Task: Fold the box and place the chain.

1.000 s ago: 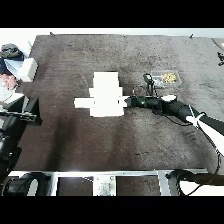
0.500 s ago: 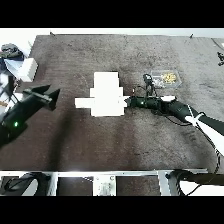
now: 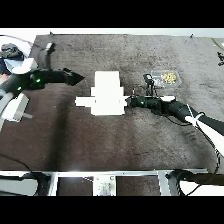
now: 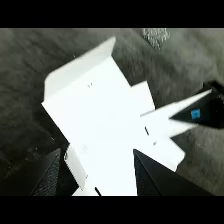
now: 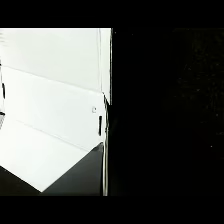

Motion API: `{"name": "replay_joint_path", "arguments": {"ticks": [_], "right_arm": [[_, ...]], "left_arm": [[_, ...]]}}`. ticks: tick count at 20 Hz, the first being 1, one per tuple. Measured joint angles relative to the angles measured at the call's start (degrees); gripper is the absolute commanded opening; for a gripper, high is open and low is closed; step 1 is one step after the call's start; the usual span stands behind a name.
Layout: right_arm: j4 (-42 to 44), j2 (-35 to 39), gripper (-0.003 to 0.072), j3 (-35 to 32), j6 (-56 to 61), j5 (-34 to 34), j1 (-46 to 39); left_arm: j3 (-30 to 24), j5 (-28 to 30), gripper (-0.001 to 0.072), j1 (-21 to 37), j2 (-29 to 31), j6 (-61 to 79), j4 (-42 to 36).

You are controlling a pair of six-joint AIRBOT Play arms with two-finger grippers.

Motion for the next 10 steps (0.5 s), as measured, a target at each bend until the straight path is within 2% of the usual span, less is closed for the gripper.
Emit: {"name": "replay_joint_path", "arguments": {"ticks": [3, 5, 10], "right_arm": [[0.0, 0.0, 0.001, 0.0, -0.2, 0.0, 0.0], [0.0, 0.0, 0.001, 0.0, -0.4, -0.1, 0.0], [-0.1, 0.0, 0.001, 0.0, -0.5, -0.1, 0.0]], "left_arm": [[14.4, -4.7, 0.0509, -2.5, -10.2, -9.1, 8.9], [22.4, -7.6, 0.051, -3.6, -15.8, -13.3, 12.1], [35.7, -13.2, 0.051, -4.5, -26.3, -19.2, 14.8]]}}
